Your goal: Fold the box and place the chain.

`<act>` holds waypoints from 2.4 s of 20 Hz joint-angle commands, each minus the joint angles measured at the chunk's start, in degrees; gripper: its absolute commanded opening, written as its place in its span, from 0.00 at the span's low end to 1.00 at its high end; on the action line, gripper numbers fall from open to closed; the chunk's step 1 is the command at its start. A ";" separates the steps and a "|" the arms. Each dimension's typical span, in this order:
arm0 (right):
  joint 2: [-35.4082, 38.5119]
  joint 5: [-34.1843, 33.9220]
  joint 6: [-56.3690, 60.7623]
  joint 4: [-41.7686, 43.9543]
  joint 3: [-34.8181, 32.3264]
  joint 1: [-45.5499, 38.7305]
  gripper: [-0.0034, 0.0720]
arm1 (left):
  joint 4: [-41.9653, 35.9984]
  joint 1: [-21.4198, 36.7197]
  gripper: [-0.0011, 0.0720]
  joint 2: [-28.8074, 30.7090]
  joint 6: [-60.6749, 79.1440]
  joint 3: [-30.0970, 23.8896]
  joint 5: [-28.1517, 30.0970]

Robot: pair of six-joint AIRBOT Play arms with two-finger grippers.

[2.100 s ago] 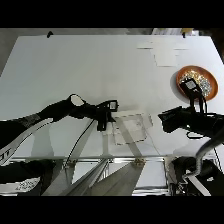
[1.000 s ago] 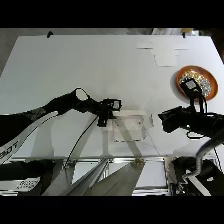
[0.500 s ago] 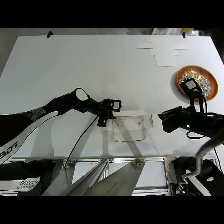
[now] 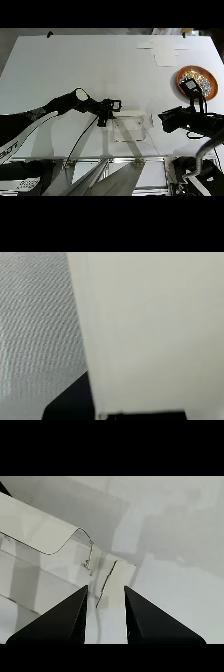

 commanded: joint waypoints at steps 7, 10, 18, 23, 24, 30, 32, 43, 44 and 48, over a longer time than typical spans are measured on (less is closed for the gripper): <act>-1.27 -0.76 -21.40 6.51 0.02 0.04 0.06 | 0.00 -0.02 0.03 0.04 -0.02 0.04 -0.02; -5.62 0.79 -34.80 14.99 0.02 0.04 0.06 | 0.00 -0.02 0.03 0.04 -0.02 0.04 -0.02; -17.14 2.62 -48.61 13.20 -0.42 8.37 0.07 | 0.00 -0.02 0.03 0.04 -0.02 0.04 -0.11; -15.54 -9.75 -50.53 5.44 -8.41 12.72 0.71 | 0.00 -0.17 0.03 0.04 -0.02 0.04 -0.46; -14.58 -11.87 -50.56 3.54 -10.29 13.84 0.73 | 0.00 -0.17 0.03 0.04 -0.02 0.04 -0.42; -10.99 -20.92 -50.97 1.70 -18.67 19.54 0.91 | 0.00 -0.20 0.03 0.04 -0.02 0.04 -0.44; -9.70 -21.64 -50.99 1.49 -19.85 21.07 0.96 | 0.00 -0.17 0.03 0.04 -0.02 0.04 -0.44; -9.35 -29.57 -50.25 -5.18 -22.47 24.79 0.93 | 0.00 -0.17 0.03 0.04 -0.02 0.04 -0.44; -9.35 -29.97 -50.25 -5.35 -22.47 24.79 0.93 | 0.00 -0.20 0.03 0.04 -0.02 0.04 -0.46; -9.33 -29.97 -50.27 -5.57 -22.25 24.61 0.92 | 0.00 -0.20 0.03 0.04 -0.02 0.04 -0.44</act>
